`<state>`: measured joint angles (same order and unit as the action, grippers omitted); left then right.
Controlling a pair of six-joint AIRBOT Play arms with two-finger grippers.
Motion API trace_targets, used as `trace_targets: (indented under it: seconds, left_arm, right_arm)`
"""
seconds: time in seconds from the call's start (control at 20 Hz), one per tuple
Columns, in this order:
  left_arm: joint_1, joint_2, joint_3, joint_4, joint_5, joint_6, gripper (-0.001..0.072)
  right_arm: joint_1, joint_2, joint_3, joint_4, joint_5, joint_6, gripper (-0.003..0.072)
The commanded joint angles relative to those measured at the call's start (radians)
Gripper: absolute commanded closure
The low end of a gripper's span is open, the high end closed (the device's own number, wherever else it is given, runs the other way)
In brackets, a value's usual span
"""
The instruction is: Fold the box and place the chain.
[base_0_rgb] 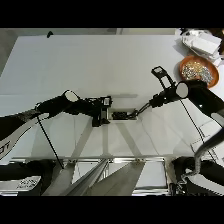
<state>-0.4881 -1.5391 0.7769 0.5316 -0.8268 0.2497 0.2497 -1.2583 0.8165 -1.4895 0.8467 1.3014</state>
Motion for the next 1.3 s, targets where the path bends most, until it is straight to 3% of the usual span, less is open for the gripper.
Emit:
trace_targets:
  seconds: [0.0,0.3,0.5,0.65,0.8,0.85,1.25]
  left_arm:
    - [0.000,0.001,0.000,0.000,0.000,0.000,0.0559]
    - [0.000,0.001,0.000,0.000,0.000,0.000,0.0559]
    - [0.000,0.001,0.000,0.000,0.000,0.000,0.0559]
    - [0.000,0.001,0.000,0.000,0.000,0.000,0.0559]
    - [0.000,0.001,0.000,0.000,0.000,0.000,0.0559]
    - [0.000,0.001,0.000,0.000,0.000,0.000,0.0559]
    - [0.000,0.001,0.000,0.000,0.000,0.000,0.0559]
  right_arm:
    - [-0.002,-0.080,0.000,0.003,-0.045,-0.030,0.0487]
    - [-0.002,-0.120,0.000,0.142,-0.050,-0.106,0.0487]
    - [-0.002,-0.121,0.000,0.135,-0.051,-0.106,0.0489]
    - [-0.002,-0.121,0.000,0.121,-0.049,-0.105,0.0590]
    - [-0.002,-0.121,0.000,0.121,-0.046,-0.094,0.0616]
    - [-0.002,-0.122,0.000,0.123,-0.043,-0.095,0.0664]
    - [0.019,-0.052,0.000,0.127,-0.023,-0.071,0.0667]
